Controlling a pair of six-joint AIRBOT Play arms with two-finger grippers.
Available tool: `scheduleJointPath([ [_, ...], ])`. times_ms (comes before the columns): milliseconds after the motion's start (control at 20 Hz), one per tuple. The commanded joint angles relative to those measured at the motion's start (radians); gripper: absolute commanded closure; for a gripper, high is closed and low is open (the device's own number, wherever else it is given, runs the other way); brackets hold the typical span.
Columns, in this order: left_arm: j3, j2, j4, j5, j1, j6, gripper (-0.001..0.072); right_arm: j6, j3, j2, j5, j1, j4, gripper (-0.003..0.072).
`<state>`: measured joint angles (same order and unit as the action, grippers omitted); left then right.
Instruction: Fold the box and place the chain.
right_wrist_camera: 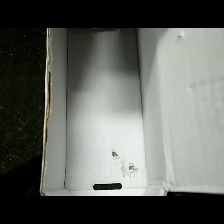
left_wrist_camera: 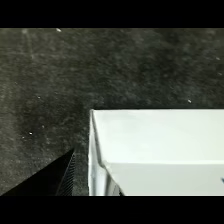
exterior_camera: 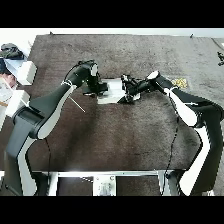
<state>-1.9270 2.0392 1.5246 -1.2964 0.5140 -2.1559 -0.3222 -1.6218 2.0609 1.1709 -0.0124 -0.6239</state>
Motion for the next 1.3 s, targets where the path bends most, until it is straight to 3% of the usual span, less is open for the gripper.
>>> scheduleJointPath([
  [0, -0.007, 0.010, 0.044, -0.016, 0.003, -0.022, 0.0424, 0.000, 0.000, 0.000, 0.000, 0.001, 0.000, 0.0155],
  [350, -0.007, 0.010, 0.089, 0.006, 0.025, -0.003, 0.0436, 0.000, 0.000, 0.000, 0.000, 0.001, 0.000, 0.0155],
  [550, -0.007, 0.019, 0.095, 0.014, 0.025, -0.017, 0.0489, 0.000, 0.000, 0.000, 0.000, 0.001, 0.000, 0.0155],
  [650, -0.007, 0.026, 0.095, 0.010, 0.025, -0.010, 0.0696, 0.000, 0.000, 0.000, 0.000, 0.001, 0.000, 0.0155],
  [950, -0.007, 0.026, 0.095, 0.012, 0.025, -0.004, 0.0698, 0.000, 0.000, 0.000, 0.000, 0.001, 0.000, 0.0155],
  [1000, -0.008, 0.025, 0.088, 0.015, 0.025, 0.012, 0.0633, 0.000, 0.000, 0.000, 0.000, 0.001, 0.000, 0.0155],
  [1050, -0.015, 0.026, 0.068, 0.013, 0.025, 0.018, 0.0425, 0.000, 0.000, 0.000, 0.000, 0.001, 0.000, 0.0155],
  [1250, -0.052, 0.025, 0.063, -0.034, 0.025, 0.044, 0.0403, 0.000, 0.000, 0.000, 0.000, 0.001, 0.000, 0.0155],
])
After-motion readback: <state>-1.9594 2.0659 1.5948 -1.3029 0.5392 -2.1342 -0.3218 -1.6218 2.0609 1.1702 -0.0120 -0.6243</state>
